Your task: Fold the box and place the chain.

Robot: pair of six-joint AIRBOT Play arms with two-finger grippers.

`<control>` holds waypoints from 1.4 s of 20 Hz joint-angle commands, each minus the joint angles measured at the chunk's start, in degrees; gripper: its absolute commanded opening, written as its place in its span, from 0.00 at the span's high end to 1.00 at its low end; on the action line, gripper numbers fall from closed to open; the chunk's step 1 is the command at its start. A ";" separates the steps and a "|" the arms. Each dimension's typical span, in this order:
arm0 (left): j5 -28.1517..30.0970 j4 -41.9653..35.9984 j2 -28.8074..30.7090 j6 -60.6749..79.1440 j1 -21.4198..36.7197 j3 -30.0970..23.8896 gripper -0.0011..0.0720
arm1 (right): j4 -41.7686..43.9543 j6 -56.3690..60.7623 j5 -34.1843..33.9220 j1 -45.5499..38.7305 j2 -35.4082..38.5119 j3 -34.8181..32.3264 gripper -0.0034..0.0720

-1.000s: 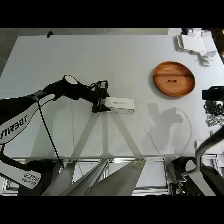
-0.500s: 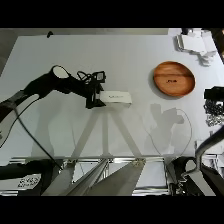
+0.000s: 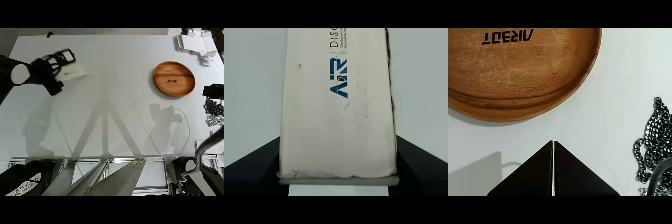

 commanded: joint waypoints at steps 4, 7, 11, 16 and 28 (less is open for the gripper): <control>24.81 -4.70 4.31 -32.52 12.85 -2.80 0.98 | 0.57 0.00 -0.11 -0.04 -0.04 0.04 0.93; 35.67 -7.13 4.28 -37.35 15.91 -14.19 0.98 | 0.59 0.00 0.09 -0.04 -0.02 0.04 0.93; 46.05 -7.15 3.15 -41.38 18.43 -28.41 0.98 | 0.59 -0.04 0.35 -0.04 -0.02 0.07 0.93; 45.86 -7.08 -4.00 -41.81 21.70 -33.09 0.95 | 0.59 -0.04 0.35 -0.04 -0.02 0.04 0.93; 35.98 -6.71 1.77 -39.36 22.10 -33.09 0.03 | 0.59 -0.04 0.33 -0.04 0.00 0.04 0.93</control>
